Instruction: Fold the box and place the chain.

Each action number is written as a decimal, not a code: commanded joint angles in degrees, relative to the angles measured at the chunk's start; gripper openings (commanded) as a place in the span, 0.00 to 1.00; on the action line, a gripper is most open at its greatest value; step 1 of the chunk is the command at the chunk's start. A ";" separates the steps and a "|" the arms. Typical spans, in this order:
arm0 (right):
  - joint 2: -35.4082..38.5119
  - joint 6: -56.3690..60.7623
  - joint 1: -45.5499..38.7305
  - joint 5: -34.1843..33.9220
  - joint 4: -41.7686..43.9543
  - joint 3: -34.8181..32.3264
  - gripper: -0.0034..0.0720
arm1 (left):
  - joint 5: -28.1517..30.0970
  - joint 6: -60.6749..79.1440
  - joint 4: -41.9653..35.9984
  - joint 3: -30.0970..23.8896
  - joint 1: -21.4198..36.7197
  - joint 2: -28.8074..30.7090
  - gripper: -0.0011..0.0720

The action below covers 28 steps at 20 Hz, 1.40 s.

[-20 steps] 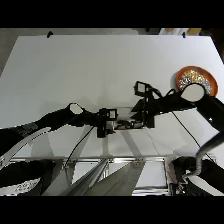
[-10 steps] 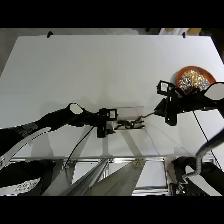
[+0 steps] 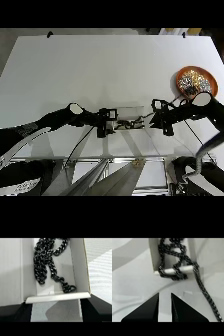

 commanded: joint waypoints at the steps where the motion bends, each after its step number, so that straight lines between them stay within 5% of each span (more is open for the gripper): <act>1: -0.28 -4.63 3.21 -2.19 1.55 -0.87 0.24 | 0.00 0.02 0.02 0.04 0.00 0.04 0.30; 21: -0.31 -3.98 4.09 -3.56 3.87 -0.92 0.23 | 0.00 0.02 0.02 0.04 0.00 0.04 0.30; 24: -0.31 -4.00 4.09 -2.58 3.85 -0.94 0.10 | 0.02 0.02 0.02 0.04 0.00 0.04 0.30; 28: -0.31 -3.87 4.07 -2.58 1.18 -0.94 0.07 | 0.00 0.02 0.02 0.04 0.00 0.04 0.30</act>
